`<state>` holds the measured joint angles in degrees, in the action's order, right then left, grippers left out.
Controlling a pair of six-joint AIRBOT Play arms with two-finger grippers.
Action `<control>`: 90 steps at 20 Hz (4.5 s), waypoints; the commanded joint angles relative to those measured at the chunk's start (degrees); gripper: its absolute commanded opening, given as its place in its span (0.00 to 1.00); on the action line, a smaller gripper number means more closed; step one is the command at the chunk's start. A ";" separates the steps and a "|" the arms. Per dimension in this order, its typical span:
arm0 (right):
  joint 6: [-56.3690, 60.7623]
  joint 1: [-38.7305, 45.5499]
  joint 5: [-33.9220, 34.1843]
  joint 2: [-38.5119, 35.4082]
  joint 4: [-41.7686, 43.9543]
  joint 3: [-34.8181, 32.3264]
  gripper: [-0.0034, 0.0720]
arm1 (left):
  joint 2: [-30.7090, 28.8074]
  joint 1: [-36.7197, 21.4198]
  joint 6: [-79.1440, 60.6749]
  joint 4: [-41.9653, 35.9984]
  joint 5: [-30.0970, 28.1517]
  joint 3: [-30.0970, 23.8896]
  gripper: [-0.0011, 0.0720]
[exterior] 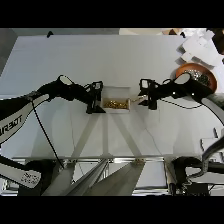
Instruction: Fold the box and place the chain.
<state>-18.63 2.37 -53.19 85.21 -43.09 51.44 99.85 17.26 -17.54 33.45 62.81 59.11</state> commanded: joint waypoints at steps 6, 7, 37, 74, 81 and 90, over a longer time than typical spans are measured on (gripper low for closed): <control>-2.67 -4.66 7.50 5.77 5.81 0.24 0.47 | -0.04 -0.02 0.00 0.00 -0.02 0.04 0.30; -2.67 -4.76 8.02 5.75 5.64 0.24 0.32 | -0.04 -0.02 0.00 0.00 -0.02 0.04 0.30; 52.13 -24.09 25.18 -19.52 -11.74 1.42 0.06 | -0.04 -0.02 0.00 0.00 0.00 0.02 0.30; 74.34 -10.58 -18.80 13.05 -10.95 36.59 0.50 | -0.04 -0.02 0.00 0.00 0.00 0.04 0.30; 67.56 -11.98 -26.08 15.17 -2.27 36.50 0.50 | -0.04 -0.02 0.00 0.00 -0.02 0.02 0.30; 57.75 -17.84 -8.98 2.12 -13.94 19.63 0.50 | -0.04 -0.02 0.00 0.00 0.00 0.02 0.30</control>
<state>43.44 -13.78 -71.53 92.31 -52.90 77.69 99.85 17.26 -17.52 33.45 62.81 59.11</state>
